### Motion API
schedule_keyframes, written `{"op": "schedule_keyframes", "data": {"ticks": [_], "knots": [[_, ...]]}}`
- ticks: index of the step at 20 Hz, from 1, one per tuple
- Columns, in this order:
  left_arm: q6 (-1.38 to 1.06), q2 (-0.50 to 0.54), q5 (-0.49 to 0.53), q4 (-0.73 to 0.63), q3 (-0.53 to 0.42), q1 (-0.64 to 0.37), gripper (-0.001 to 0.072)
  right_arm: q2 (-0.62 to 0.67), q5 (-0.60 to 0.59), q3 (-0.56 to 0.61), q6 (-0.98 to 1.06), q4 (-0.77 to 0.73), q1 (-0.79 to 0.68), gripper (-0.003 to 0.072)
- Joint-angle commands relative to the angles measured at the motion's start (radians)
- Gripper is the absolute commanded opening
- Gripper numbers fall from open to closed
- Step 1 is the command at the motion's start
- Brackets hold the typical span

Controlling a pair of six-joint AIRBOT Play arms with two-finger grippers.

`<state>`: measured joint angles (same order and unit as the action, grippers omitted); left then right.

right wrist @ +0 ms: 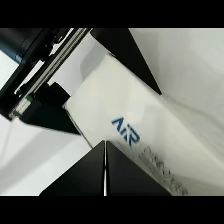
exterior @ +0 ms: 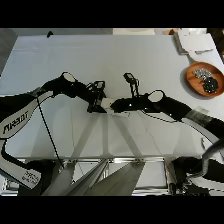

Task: Fold the box and place the chain.

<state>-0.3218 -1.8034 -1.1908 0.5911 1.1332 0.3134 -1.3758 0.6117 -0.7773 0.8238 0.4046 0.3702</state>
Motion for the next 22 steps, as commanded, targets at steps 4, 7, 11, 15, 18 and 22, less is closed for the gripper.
{"op": "schedule_keyframes", "data": {"ticks": [4, 7, 11, 15, 18, 22], "knots": [[-0.003, 0.000, 0.001, 0.001, 0.001, 0.000, 0.0367, 0.314, 0.017, -0.011, -0.025, 0.111, -0.118, 0.0012], [-0.003, 0.000, 0.001, 0.001, 0.001, 0.000, 0.0367, 0.488, 0.112, -0.011, 0.068, 0.340, -0.237, 0.0012], [-0.003, 0.000, 0.001, 0.001, 0.001, 0.000, 0.0367, 0.645, 0.254, -0.011, 0.299, 0.759, -0.378, 0.0013], [-0.003, 0.000, 0.001, 0.001, 0.001, 0.000, 0.0367, 0.667, 0.390, -0.011, 0.480, 1.137, -0.508, 0.0013], [-0.003, 0.000, 0.001, 0.001, 0.001, 0.000, 0.0367, 0.666, 0.387, -0.011, 0.572, 1.289, -0.620, 0.0013], [-0.003, 0.000, 0.000, 0.001, 0.001, 0.000, 0.0367, 0.666, 0.388, -0.011, 0.576, 1.288, -0.734, 0.0013]]}}
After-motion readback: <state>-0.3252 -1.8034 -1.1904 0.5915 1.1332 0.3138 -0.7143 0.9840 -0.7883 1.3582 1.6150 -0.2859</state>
